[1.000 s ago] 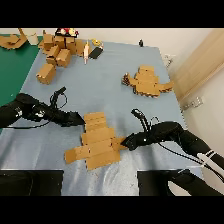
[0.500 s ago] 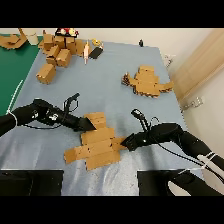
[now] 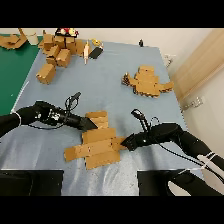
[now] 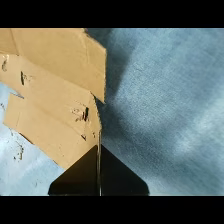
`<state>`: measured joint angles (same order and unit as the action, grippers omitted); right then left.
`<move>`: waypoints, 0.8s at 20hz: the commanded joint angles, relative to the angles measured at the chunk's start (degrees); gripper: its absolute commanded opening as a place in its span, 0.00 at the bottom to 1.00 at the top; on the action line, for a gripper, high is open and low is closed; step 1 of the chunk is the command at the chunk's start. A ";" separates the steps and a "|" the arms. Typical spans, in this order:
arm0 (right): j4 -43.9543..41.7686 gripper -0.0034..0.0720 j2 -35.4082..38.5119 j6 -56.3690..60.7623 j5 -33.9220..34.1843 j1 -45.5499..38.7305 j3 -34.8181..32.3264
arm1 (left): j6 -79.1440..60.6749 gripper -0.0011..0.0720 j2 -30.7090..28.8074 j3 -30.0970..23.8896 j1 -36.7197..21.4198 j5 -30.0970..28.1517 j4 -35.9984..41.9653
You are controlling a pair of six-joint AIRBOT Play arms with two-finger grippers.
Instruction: Fold the box.
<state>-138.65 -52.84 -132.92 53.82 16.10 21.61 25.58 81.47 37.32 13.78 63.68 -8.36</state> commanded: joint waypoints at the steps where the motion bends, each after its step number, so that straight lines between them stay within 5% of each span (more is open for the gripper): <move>1: 0.46 0.05 0.04 0.09 0.22 0.07 -0.04 | -0.74 0.44 0.13 -0.02 -1.40 0.04 0.63; 3: 0.46 0.05 0.04 0.09 0.22 0.07 -0.04 | -0.76 0.40 0.15 -0.02 -1.68 0.85 0.20; 4: 0.48 0.05 0.04 0.09 0.20 0.07 -0.04 | -0.79 0.23 0.13 -0.02 -1.64 1.20 -0.46; 5: 0.46 0.05 0.04 0.07 0.17 0.07 -0.04 | -0.79 0.16 0.15 -0.02 -1.62 1.36 -1.14; 16: 0.48 0.05 0.04 0.09 -0.22 0.07 -0.04 | -1.20 0.16 0.15 -0.02 -1.62 3.39 -3.67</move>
